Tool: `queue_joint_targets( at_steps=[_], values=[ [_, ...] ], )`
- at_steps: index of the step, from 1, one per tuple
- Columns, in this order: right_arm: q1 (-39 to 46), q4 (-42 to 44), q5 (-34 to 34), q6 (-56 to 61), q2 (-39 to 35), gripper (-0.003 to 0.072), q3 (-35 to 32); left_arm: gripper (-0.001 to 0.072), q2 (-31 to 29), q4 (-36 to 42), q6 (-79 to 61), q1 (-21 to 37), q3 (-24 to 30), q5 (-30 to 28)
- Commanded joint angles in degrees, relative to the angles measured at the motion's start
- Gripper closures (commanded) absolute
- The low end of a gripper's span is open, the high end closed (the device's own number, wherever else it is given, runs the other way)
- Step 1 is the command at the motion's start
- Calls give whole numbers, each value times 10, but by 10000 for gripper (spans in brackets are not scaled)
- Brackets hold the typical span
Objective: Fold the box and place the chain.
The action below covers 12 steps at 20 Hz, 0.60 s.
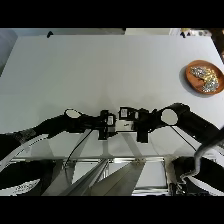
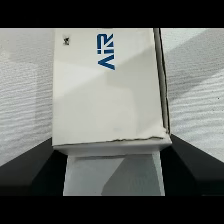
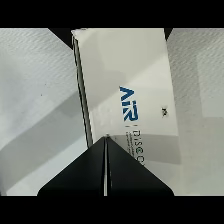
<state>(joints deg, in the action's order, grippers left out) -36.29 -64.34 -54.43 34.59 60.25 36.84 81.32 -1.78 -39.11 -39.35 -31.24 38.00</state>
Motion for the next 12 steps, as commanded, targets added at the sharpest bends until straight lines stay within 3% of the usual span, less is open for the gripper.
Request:
queue_joint_targets(
  at_steps=[1, 4, 9, 12],
  values=[
    [-1, 1, 0, 1, -1, 669, 0, 575, 0, 0, 0, 0, 0, 0],
    [-1, 1, 0, 20, -14, 669, 1, 575, 0, 0, 0, 0, 0, 0],
    [45, -42, -2, 114, -113, 669, 12, 575, 0, 0, 0, 0, 0, 0],
    [111, -73, -72, 201, -169, 668, 12, 575, 0, 0, 0, 0, 0, 0]
  ],
)
